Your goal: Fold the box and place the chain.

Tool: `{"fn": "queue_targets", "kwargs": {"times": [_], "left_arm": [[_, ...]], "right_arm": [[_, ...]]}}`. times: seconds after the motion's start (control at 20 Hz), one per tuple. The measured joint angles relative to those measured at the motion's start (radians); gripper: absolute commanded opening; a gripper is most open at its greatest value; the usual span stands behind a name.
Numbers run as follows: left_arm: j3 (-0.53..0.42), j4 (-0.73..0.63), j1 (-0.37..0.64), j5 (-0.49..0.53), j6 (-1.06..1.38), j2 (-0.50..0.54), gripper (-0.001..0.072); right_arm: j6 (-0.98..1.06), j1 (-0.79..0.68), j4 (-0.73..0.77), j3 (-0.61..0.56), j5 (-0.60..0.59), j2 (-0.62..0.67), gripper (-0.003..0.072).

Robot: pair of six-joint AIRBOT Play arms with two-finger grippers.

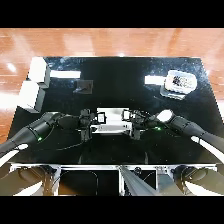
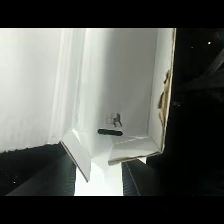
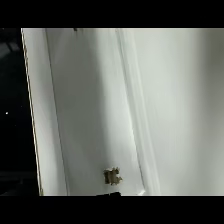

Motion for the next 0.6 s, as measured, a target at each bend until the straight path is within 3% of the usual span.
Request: {"fn": "queue_targets", "kwargs": {"times": [0.35,0.45,0.6], "left_arm": [[0.000,-0.003,0.000,0.016,-0.008,-0.016,0.0381],[0.000,-0.004,0.000,0.016,-0.020,-0.018,0.0297],[0.000,-0.004,0.000,0.023,-0.038,-0.018,0.0297]], "right_arm": [[0.000,0.000,0.000,0.000,0.000,0.000,0.0642],[0.000,0.000,0.000,0.000,0.000,0.000,0.0642],[0.000,0.000,0.000,0.000,0.001,0.000,0.0642]]}}
